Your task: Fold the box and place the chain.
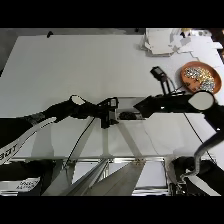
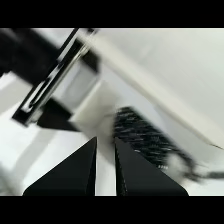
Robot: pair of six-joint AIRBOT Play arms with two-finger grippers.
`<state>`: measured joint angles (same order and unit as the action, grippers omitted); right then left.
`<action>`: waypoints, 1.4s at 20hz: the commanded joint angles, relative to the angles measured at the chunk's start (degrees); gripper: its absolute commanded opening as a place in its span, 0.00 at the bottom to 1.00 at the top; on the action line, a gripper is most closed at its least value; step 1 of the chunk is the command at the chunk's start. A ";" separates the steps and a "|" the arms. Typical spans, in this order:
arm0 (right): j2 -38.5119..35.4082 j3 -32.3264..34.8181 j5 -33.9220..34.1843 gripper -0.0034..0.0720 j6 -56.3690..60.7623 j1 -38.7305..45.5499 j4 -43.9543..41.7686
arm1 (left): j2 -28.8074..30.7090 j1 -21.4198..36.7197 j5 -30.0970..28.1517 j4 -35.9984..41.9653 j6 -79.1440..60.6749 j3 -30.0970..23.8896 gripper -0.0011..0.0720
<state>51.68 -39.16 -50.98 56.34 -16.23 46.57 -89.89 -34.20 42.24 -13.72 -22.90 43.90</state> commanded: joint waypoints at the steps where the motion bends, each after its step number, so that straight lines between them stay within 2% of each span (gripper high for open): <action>1: -6.05 -0.63 -0.17 0.21 8.70 8.26 11.72 | 0.02 0.04 0.00 -0.02 -0.02 0.00 0.20; 2: -5.84 -0.61 0.31 0.21 12.98 10.93 18.23 | 0.02 0.04 -0.02 -0.02 0.00 0.00 0.20; 3: -5.20 -0.42 1.33 0.26 16.55 12.83 24.02 | 0.02 0.04 0.00 -0.02 -0.02 0.00 0.20; 5: -2.23 0.50 4.55 0.49 21.73 15.45 29.92 | 0.02 0.04 -0.02 -0.02 -0.02 0.00 0.20; 11: 13.11 0.59 12.02 0.50 21.92 15.93 29.18 | 0.02 0.04 0.00 -0.02 -0.02 0.00 0.20; 14: 16.81 0.48 15.32 0.49 24.09 15.93 28.33 | 0.02 0.04 0.00 0.00 -0.02 0.00 0.20; 19: 21.16 -5.09 9.90 0.47 24.41 15.43 32.06 | 0.02 0.04 0.00 -0.02 -0.02 0.00 0.20; 24: 28.17 -15.52 1.05 0.45 30.75 9.53 41.86 | 0.02 0.04 0.00 -0.02 -0.02 0.00 0.20; 28: 32.85 -19.41 -5.86 0.42 32.96 6.88 48.98 | 0.02 0.04 -0.02 0.00 -0.02 0.00 0.20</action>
